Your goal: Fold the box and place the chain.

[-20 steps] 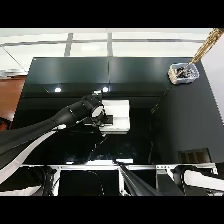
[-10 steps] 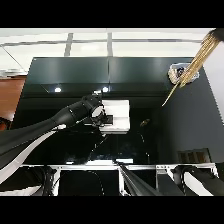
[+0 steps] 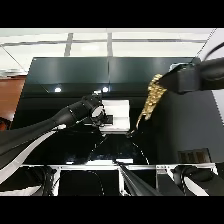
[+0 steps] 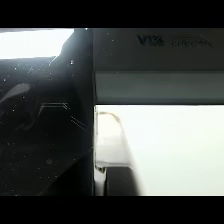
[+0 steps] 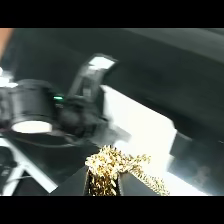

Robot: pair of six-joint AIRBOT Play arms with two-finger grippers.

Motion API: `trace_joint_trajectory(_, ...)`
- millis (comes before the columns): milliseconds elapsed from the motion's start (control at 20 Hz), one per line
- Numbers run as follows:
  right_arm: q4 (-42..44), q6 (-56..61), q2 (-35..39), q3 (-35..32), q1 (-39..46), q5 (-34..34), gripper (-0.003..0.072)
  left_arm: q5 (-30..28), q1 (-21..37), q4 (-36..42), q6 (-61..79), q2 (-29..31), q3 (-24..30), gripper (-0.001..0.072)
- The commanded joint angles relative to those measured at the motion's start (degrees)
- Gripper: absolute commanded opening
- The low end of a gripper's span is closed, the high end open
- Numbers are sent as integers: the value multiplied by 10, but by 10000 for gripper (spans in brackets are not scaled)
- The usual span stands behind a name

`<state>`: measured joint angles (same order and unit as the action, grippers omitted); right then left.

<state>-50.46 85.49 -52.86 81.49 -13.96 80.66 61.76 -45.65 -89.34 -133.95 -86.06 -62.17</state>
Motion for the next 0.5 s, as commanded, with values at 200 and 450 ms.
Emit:
trace_joint_trajectory(200,48,11,-23,-33,-62,-132,17,0,0,0,0,0,0,27)
trace_joint_trajectory(450,36,11,-24,-33,-62,-136,17,0,0,0,0,0,0,27)
